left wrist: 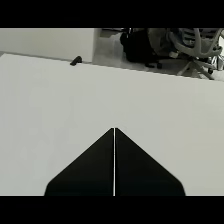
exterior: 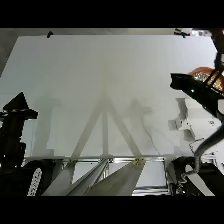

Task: Fold the box and place the chain.

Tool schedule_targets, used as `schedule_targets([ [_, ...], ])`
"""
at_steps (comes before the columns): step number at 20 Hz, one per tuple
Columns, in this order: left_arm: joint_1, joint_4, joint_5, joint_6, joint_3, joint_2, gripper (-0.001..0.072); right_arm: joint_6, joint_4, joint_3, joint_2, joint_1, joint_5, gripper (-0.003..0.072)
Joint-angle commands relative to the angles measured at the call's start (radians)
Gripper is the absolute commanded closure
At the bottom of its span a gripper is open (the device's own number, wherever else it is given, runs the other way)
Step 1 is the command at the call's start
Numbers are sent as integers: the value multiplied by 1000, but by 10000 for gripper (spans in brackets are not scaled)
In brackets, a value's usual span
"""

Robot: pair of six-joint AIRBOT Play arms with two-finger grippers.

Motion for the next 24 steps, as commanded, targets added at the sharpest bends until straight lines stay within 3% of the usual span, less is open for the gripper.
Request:
schedule_targets([
  [1,0,0,0,0,0,0,698,486,-727,191,-132,-61,356,670],
  [4,0,0,0,0,0,0,698,538,-1027,316,-130,-206,542,670],
  [6,0,0,0,0,0,0,698,523,-1181,340,-131,-336,576,667],
  [7,0,0,0,0,0,0,698,476,-1214,340,-136,-417,583,537],
  [8,0,0,0,0,0,0,698,420,-1215,340,-144,-496,591,330],
  [9,0,0,0,0,0,0,698,370,-1215,340,-155,-573,600,253],
  [12,0,0,0,0,0,0,698,252,-1148,340,-216,-761,596,207],
  [15,0,0,0,0,0,0,698,74,-1151,340,-308,-814,610,131],
  [17,0,0,0,0,0,0,698,22,-1167,340,-363,-814,599,130],
  [24,0,0,0,0,0,0,698,-141,-1022,340,-500,-813,534,152],
])
